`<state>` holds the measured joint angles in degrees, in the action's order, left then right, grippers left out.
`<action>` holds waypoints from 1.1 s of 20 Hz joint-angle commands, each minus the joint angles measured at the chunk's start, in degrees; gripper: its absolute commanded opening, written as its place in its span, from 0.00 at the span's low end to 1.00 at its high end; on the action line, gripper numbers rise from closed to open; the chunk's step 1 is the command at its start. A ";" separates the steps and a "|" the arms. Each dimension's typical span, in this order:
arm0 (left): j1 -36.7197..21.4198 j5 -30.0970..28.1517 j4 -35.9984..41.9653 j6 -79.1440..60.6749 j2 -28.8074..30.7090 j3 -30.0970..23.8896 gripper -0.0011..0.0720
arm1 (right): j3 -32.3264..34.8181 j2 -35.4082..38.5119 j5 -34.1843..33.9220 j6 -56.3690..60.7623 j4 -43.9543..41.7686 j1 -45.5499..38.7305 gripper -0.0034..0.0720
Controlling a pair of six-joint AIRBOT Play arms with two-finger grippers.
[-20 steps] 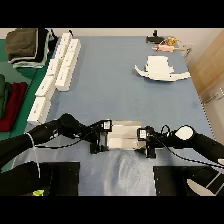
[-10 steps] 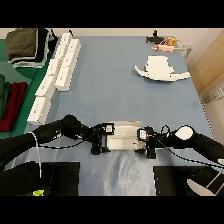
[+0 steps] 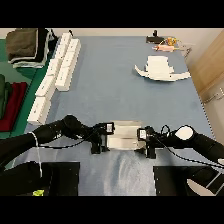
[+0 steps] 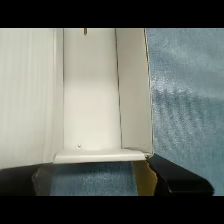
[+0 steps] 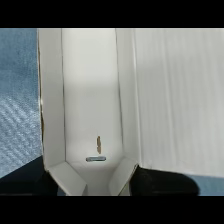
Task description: Fold the box.
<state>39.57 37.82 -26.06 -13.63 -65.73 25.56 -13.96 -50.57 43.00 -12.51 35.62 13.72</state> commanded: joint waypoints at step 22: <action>2.25 -3.21 -1.36 3.08 -0.04 -0.09 0.72 | -0.02 0.04 0.00 0.02 0.00 -0.04 0.74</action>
<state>41.76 34.24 -27.42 -10.70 -65.73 25.52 -13.96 -50.57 42.83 -12.47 35.62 13.69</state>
